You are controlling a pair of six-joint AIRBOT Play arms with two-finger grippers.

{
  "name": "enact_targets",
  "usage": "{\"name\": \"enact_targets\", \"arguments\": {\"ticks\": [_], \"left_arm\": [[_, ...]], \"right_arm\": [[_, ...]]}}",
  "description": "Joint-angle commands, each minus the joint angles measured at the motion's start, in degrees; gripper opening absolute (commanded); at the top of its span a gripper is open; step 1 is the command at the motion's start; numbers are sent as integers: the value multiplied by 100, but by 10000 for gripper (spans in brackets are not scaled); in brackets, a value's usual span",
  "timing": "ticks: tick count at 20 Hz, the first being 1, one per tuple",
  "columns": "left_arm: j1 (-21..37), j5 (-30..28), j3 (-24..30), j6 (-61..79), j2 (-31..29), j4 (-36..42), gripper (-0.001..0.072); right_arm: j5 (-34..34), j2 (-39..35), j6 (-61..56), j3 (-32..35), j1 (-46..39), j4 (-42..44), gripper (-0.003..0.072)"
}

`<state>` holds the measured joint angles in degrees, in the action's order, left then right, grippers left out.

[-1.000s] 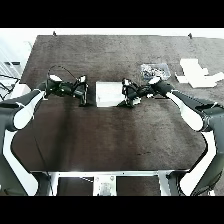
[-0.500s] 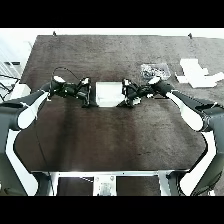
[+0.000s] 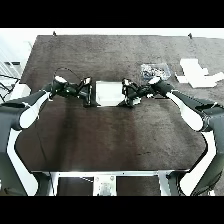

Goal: Fold the box and place the chain.

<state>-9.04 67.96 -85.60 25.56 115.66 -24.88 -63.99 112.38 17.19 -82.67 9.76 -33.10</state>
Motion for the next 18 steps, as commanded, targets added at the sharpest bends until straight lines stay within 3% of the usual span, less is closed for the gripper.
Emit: {"name": "enact_targets", "arguments": {"ticks": [1, 18], "left_arm": [[-9, 61, -140, -2, 138, 96, 720], [-52, 142, -319, 197, 352, 216, 720]], "right_arm": [[-15, 0, 2, 2, 4, -2, 560], [-15, 0, 0, 2, 4, -2, 560]]}}
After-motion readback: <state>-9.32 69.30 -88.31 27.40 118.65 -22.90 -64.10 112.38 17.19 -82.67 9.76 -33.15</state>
